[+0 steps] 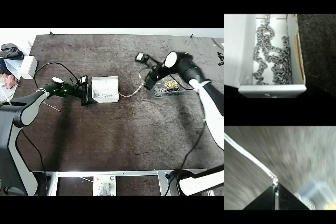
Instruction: Fold the box and place the chain.
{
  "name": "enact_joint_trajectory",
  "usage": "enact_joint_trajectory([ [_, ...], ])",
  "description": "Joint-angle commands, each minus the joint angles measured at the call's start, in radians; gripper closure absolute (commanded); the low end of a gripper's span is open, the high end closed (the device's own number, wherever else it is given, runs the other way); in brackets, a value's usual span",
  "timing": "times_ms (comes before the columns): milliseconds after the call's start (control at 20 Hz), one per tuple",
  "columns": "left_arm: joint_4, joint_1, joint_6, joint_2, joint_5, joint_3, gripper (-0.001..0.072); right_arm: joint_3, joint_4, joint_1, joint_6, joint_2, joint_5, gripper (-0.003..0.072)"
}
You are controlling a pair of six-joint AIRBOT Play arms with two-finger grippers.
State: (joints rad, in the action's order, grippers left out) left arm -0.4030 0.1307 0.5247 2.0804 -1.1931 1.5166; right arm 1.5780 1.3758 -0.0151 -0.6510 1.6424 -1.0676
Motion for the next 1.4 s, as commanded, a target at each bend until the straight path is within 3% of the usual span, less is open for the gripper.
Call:
enact_joint_trajectory([
  [0,0.000,-0.001,0.000,0.000,0.000,0.000,0.0243,0.000,-0.418,0.007,0.099,-0.169,0.014,0.0707],
  [200,0.000,-0.001,0.000,0.000,0.000,0.000,0.0243,0.000,-0.484,0.104,0.098,-0.280,0.150,0.0708],
  [400,0.000,-0.001,0.000,0.000,0.000,0.000,0.0243,0.000,-0.483,0.233,0.084,-0.277,0.256,0.0707],
  [700,0.000,-0.001,0.000,0.000,0.000,0.000,0.0243,-0.001,-0.482,0.334,0.065,-0.147,0.291,0.0707],
  [850,0.000,-0.001,0.000,0.000,0.000,0.000,0.0243,-0.001,-0.411,0.338,0.006,-0.050,0.290,0.0707],
  [900,0.000,-0.001,0.000,0.000,0.000,0.000,0.0243,-0.001,-0.388,0.338,-0.017,-0.023,0.282,0.0665],
  [950,0.000,-0.001,0.000,0.000,0.000,0.000,0.0243,-0.002,-0.369,0.338,-0.032,-0.007,0.272,0.0436],
  [1000,0.000,-0.001,0.000,0.000,0.000,0.000,0.0243,-0.002,-0.342,0.338,-0.047,-0.003,0.266,0.0295],
  [1050,0.000,-0.001,0.000,0.000,0.000,0.000,0.0243,-0.002,-0.298,0.335,-0.066,-0.007,0.256,0.0361],
  [1200,0.000,-0.001,0.000,0.000,0.000,0.000,0.0244,-0.002,-0.174,0.272,-0.136,-0.048,0.166,0.0366],
  [1350,0.000,-0.001,0.000,0.000,0.000,0.000,0.0243,-0.002,-0.101,0.157,-0.135,-0.052,-0.005,0.0366],
])
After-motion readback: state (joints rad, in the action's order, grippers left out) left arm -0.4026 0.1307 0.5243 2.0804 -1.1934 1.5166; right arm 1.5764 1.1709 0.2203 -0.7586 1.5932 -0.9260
